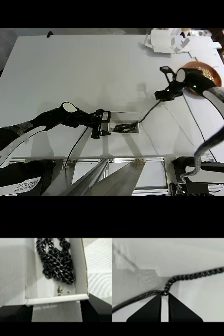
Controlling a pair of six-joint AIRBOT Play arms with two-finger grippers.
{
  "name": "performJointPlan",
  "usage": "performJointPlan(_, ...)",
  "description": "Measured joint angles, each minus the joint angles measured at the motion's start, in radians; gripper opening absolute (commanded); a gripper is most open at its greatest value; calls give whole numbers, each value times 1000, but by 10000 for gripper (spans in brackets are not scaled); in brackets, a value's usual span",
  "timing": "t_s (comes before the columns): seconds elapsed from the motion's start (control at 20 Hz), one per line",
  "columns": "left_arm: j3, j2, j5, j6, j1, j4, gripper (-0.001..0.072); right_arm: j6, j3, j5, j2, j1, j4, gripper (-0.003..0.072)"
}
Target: Fold the box and place the chain.
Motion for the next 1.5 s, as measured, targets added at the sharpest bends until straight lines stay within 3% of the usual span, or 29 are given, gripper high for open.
performJointPlan(0.15, 0, 0, 0, 0, 0, 0, 150, -14, 0, 71, 112, 0, 6, 22)
performJointPlan(0.4, 0, 0, 0, 0, 0, 0, 150, -33, 0, 300, 359, 36, 62, 22)
performJointPlan(0.55, 0, 0, 0, 0, 0, 0, 150, -51, 0, 429, 504, 98, 167, 23)
performJointPlan(0.7, 0, 0, -1, 0, 0, 0, 150, -59, 0, 482, 627, 192, 280, 23)
performJointPlan(0.9, 0, 0, 0, 0, 0, 0, 150, -58, 0, 407, 718, 330, 363, 23)
performJointPlan(1.1, 0, 0, -1, 0, 0, 0, 150, -56, -14, 230, 735, 456, 391, 23)
performJointPlan(1.3, 0, 0, 0, 0, 0, 0, 150, -55, -45, 75, 697, 537, 397, 23)
performJointPlan(1.5, 0, 0, 0, 0, 0, 0, 150, -55, -87, -6, 617, 570, 397, 23)
